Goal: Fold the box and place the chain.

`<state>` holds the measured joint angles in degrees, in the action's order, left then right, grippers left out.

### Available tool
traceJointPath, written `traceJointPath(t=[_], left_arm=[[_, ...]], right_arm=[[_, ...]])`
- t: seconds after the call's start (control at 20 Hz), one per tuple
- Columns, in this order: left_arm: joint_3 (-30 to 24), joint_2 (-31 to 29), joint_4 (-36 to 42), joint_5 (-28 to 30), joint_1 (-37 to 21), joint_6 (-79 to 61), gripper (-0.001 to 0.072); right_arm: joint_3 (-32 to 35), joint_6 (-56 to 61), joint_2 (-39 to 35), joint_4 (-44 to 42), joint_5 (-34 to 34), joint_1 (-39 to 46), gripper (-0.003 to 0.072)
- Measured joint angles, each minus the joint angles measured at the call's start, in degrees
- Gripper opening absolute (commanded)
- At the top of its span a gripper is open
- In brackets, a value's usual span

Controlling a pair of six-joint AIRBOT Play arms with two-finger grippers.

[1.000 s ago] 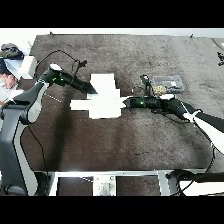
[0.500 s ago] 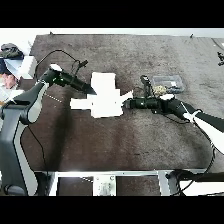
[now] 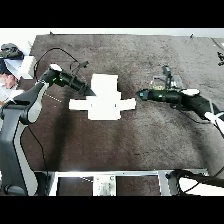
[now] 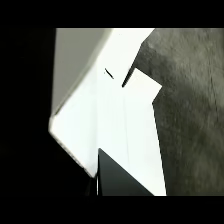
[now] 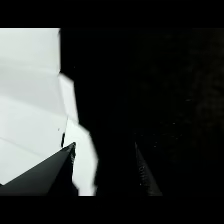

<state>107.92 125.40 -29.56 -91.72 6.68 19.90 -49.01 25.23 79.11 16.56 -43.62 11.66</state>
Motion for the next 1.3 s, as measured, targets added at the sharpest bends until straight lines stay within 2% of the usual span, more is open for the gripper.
traceJointPath(t=[0.25,0.55,1.0,1.3], left_arm=[[0.0,-0.1,1.3,-2.3,0.0,-13.1,0.0005],[-0.6,-0.3,4.2,1.3,0.0,-24.4,0.0006],[-13.9,-7.2,5.3,14.5,-0.1,-38.2,0.0007],[-17.4,-7.9,5.3,18.8,-0.1,-42.6,0.0011]], right_arm=[[0.0,0.0,-1.7,0.4,-2.4,2.0,0.0428],[0.0,0.0,-2.0,2.0,-1.6,0.6,0.0429],[0.0,0.0,-2.0,2.8,0.1,0.1,0.0429],[0.0,0.0,-2.0,2.8,0.3,0.1,0.0431]])
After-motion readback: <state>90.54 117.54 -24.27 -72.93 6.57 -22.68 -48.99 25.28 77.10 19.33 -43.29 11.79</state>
